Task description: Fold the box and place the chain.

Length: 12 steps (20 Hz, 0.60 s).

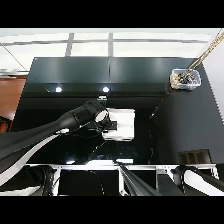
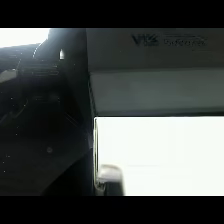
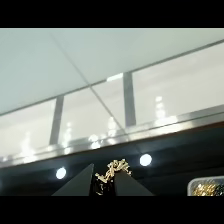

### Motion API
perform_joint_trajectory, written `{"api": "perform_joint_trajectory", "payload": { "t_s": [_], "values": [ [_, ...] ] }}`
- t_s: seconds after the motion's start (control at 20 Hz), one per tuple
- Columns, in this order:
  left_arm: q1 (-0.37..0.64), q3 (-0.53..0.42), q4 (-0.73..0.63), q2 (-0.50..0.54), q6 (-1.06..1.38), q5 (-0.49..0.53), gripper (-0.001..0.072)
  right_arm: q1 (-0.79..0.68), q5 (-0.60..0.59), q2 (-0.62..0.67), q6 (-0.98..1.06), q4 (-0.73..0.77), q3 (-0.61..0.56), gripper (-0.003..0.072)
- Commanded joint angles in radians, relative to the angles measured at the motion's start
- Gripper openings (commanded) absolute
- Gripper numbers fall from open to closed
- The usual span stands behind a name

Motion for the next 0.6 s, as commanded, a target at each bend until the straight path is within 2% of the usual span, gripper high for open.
{"api": "perform_joint_trajectory", "payload": {
  "t_s": [0.0, 0.15, 0.4, 0.55],
  "values": [
    [0.000, 0.001, 0.000, 0.000, 0.000, 0.000, 0.0031, 0.011, 0.135, 0.028, -0.034, 0.074, -0.002, 0.0019],
    [0.000, 0.001, 0.000, 0.000, 0.000, 0.000, 0.0031, 0.056, 0.183, 0.106, -0.066, 0.095, -0.096, 0.0019],
    [0.000, 0.001, 0.001, 0.000, 0.000, 0.000, 0.0031, 0.135, 0.288, 0.273, -0.125, 0.141, -0.331, 0.0019],
    [0.000, 0.001, 0.001, 0.000, 0.000, 0.001, 0.0031, 0.193, 0.380, 0.328, -0.183, 0.237, -0.498, 0.0019]
  ]
}}
